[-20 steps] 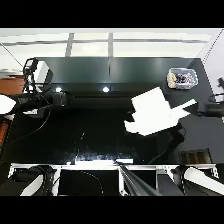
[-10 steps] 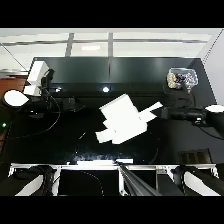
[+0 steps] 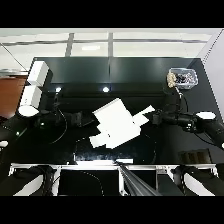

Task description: Fold the box and place the chain.

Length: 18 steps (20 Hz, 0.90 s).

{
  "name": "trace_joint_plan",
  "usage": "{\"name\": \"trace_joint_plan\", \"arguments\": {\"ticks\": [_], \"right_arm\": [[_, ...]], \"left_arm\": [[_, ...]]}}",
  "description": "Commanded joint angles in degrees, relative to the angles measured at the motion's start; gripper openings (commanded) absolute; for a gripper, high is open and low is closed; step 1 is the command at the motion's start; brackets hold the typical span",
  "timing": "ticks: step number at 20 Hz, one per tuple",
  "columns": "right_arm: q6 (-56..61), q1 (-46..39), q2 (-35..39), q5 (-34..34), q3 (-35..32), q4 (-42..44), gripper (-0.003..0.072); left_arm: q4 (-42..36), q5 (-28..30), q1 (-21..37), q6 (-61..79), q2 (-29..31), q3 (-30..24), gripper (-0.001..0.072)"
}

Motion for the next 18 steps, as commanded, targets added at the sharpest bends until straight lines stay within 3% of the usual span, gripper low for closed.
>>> {"name": "trace_joint_plan", "arguments": {"ticks": [1, 6, 9, 13, 18], "right_arm": [[-0.26, 0.37, 0.15, -0.24, -0.26, 0.37, 0.0044], [-0.26, 0.37, 0.15, 0.02, -0.26, 0.37, 0.0044], [-0.13, 0.37, 0.15, 0.11, -0.26, 0.37, 0.0044], [0.00, 0.37, 0.15, 0.17, -0.26, 0.35, 0.0044], [0.20, 0.37, 0.15, 0.50, -0.26, 0.33, 0.0044]], "left_arm": [[-6.88, 2.23, -2.08, 14.16, -0.42, -2.97, 0.0713], [-7.52, 6.40, -8.02, 20.57, -4.55, -2.91, 0.0713], [-12.61, 8.72, -9.14, 25.53, -8.35, -2.64, 0.0710], [-22.43, 4.94, -9.16, 37.53, -12.96, -2.45, 0.0705], [-22.77, 1.66, -9.44, 41.53, -18.27, 0.15, 0.0692]]}}
